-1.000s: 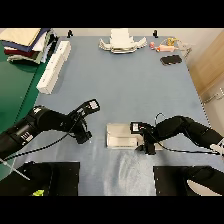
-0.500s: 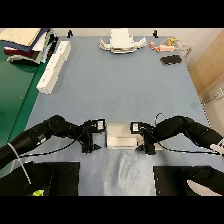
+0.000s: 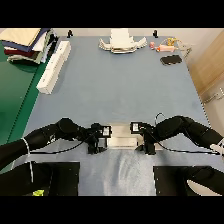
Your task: Fold the box.
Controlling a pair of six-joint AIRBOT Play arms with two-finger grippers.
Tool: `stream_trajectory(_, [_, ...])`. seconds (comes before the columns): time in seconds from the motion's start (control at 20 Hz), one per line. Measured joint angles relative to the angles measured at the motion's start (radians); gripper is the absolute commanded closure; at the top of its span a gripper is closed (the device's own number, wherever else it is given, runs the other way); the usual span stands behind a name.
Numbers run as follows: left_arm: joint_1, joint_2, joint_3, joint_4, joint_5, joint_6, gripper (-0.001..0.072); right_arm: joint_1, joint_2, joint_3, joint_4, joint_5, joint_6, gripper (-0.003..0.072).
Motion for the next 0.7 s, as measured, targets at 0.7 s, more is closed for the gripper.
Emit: stream_trajectory(0.7, [-0.026, -0.042, 0.0, -0.125, 0.024, 0.108, 0.0011, 0.0, 0.0, 0.0, 0.0, 0.0, 0.0, 0.0224])
